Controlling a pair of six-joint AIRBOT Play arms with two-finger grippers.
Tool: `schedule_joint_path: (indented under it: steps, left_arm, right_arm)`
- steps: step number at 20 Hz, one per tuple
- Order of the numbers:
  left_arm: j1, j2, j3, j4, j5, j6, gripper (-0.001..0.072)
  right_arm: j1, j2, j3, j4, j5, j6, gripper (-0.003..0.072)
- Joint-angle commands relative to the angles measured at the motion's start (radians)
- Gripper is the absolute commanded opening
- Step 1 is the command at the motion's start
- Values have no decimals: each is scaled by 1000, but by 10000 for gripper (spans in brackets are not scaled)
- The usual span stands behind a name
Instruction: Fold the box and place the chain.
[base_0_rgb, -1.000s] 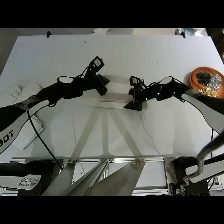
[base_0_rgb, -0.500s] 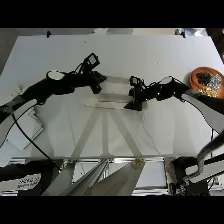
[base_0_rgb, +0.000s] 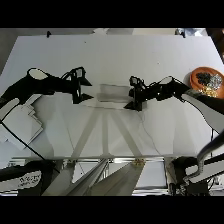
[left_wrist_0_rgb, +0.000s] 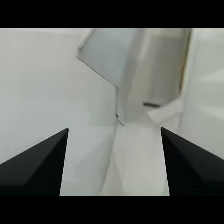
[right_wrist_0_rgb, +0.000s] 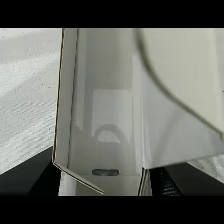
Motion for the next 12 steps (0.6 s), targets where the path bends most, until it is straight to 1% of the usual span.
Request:
schedule_joint_path:
  steps: [1, 5, 8, 10, 11, 12]
  left_arm:
    - [-5, -29, -22, 26, -26, 120, 638]
    - [-60, -85, -22, 26, -16, 124, 632]
    - [-101, -111, -22, 26, 39, 124, 625]
    - [-115, -117, -22, 26, 48, 124, 617]
    - [-119, -117, -22, 26, 48, 124, 550]
    - [-119, -117, -22, 26, 47, 124, 462]
  right_arm:
    - [1, 0, 1, 1, 0, 0, 450]
    - [1, 0, 1, 1, 0, 0, 450]
    - [1, 0, 1, 1, 0, 0, 450]
    - [1, 0, 1, 1, 0, 0, 450]
    - [1, 0, 1, 1, 0, 0, 450]
    - [1, 0, 1, 1, 0, 0, 450]
